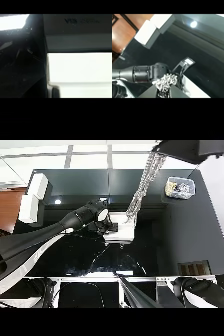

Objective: Fold the box and place the chain.

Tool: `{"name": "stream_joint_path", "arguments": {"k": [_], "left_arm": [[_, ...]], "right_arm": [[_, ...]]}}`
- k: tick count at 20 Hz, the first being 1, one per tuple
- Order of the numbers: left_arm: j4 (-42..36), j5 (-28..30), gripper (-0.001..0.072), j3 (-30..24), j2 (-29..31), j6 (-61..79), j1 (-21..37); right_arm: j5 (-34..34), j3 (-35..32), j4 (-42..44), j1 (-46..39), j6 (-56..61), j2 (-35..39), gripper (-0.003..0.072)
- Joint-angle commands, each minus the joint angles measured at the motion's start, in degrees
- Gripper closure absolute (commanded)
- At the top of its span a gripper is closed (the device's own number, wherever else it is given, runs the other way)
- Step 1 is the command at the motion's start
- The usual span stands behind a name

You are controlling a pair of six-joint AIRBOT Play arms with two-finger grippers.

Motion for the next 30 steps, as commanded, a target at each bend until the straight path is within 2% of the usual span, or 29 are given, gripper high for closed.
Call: {"name": "stream_joint_path", "arguments": {"k": [1,9,20,25,30], "left_arm": [[0.02,0.02,0.0683,0.00,-0.02,0.02,0.04],[0.02,0.04,0.0683,0.00,-0.02,0.00,0.04],[0.02,0.02,0.0683,0.00,-0.02,0.02,0.04],[0.02,0.02,0.0683,0.00,-0.02,0.02,0.04],[0.04,0.02,0.0683,0.00,-0.02,0.00,0.04]], "right_arm": [[-1.81,-0.07,0.07,1.05,0.13,-1.05,0.0674],[-5.51,1.27,2.08,0.98,0.07,-0.57,0.0673],[-2.67,1.20,1.99,1.20,0.13,-0.74,0.0673],[1.66,-8.00,-2.93,4.68,0.11,-0.72,0.0673],[4.02,-15.02,-3.39,4.76,-1.03,-0.61,0.0672]]}}
